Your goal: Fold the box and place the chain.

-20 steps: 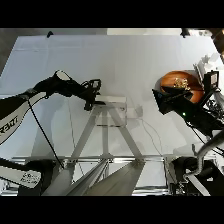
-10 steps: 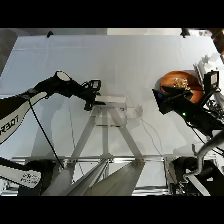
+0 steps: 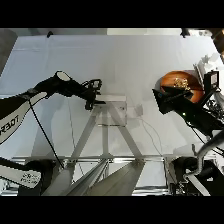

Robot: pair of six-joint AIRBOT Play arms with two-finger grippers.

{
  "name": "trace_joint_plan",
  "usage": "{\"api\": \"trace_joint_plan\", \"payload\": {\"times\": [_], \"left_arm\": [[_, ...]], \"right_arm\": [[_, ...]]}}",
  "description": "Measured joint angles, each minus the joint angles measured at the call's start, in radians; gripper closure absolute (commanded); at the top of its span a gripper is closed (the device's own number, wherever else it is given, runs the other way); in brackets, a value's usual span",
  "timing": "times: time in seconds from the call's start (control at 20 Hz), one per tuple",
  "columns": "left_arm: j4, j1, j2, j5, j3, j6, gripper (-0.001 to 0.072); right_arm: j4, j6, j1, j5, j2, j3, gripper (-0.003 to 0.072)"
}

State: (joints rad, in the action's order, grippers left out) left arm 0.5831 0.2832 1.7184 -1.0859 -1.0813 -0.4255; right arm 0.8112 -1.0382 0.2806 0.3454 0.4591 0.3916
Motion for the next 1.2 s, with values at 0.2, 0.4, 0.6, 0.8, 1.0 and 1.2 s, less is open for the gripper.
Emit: {"api": "trace_joint_plan", "payload": {"times": [0.2,0.4,0.6,0.8,1.0,1.2], "left_arm": [[0.000,0.000,0.000,0.004,0.000,0.000,0.0697],[0.001,0.000,0.000,0.004,0.000,0.000,0.0697],[0.001,0.000,0.000,0.004,0.000,0.000,0.0697],[0.001,0.000,0.000,0.005,0.000,0.000,0.0697],[0.001,0.000,0.000,0.005,0.000,0.000,0.0697],[0.002,0.000,0.000,0.005,0.000,0.000,0.0697]], "right_arm": [[-0.010,0.066,0.000,0.105,0.000,0.043,0.0202],[-0.056,0.294,0.000,0.297,0.000,0.083,0.0086],[-0.087,0.618,0.000,0.462,0.001,0.095,0.0050],[-0.093,0.801,0.000,0.530,0.039,0.097,0.0038],[-0.078,0.911,0.000,0.578,0.156,0.097,0.0027],[-0.103,1.028,0.000,0.591,0.295,0.097,0.0027]]}}
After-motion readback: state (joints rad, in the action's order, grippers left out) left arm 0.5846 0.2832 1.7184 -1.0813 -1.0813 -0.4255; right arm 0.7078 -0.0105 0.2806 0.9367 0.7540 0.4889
